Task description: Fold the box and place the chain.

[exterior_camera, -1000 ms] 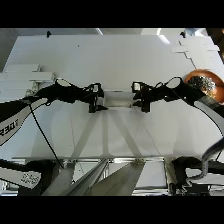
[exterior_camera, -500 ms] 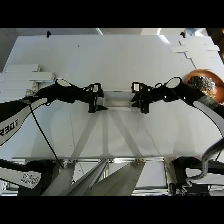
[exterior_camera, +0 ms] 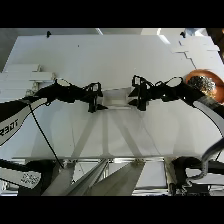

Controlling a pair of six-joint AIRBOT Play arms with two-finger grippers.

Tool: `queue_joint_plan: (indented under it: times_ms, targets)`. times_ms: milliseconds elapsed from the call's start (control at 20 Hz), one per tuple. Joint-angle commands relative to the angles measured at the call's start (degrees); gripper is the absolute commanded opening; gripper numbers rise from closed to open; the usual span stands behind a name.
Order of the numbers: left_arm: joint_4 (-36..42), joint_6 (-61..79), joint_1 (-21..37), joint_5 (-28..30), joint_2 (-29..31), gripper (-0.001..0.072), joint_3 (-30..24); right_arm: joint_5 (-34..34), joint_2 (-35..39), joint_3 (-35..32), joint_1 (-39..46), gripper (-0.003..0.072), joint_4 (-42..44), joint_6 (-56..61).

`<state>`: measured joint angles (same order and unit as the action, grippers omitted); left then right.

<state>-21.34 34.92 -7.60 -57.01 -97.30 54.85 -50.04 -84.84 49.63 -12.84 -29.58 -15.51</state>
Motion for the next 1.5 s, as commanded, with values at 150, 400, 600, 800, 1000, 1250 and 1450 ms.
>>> queue_joint_plan:
  times_ms: [150,400,600,800,1000,1250,1450]
  targets:
    - [-0.1,0.0,0.0,-0.2,0.0,0.0325,0.0,-11.6,1.9,0.0,0.0,0.0014,-3.1,2.8]
    - [-0.1,0.0,0.0,-0.2,0.0,0.0325,0.0,-14.9,8.5,0.0,2.1,0.0013,-4.2,17.9]
    - [-0.1,0.0,0.0,-0.2,0.0,0.0325,0.0,-13.4,15.3,0.0,8.7,0.0012,-10.6,34.1]
    - [-0.1,0.0,0.0,-0.2,0.0,0.0325,0.0,-13.3,16.7,-0.2,16.1,0.0011,-23.3,54.9]
    - [-0.1,0.0,0.0,-0.2,0.0,0.0325,0.0,-11.6,16.1,-3.3,18.7,0.0010,-26.7,64.2]
    - [-0.1,0.0,0.0,-0.2,0.0,0.0325,0.0,-11.5,9.9,-5.0,18.1,0.0009,-21.7,65.3]
    - [-0.1,0.0,0.0,-0.2,0.0,0.0325,0.0,-8.1,2.4,-5.0,13.4,0.0009,-17.5,65.2]
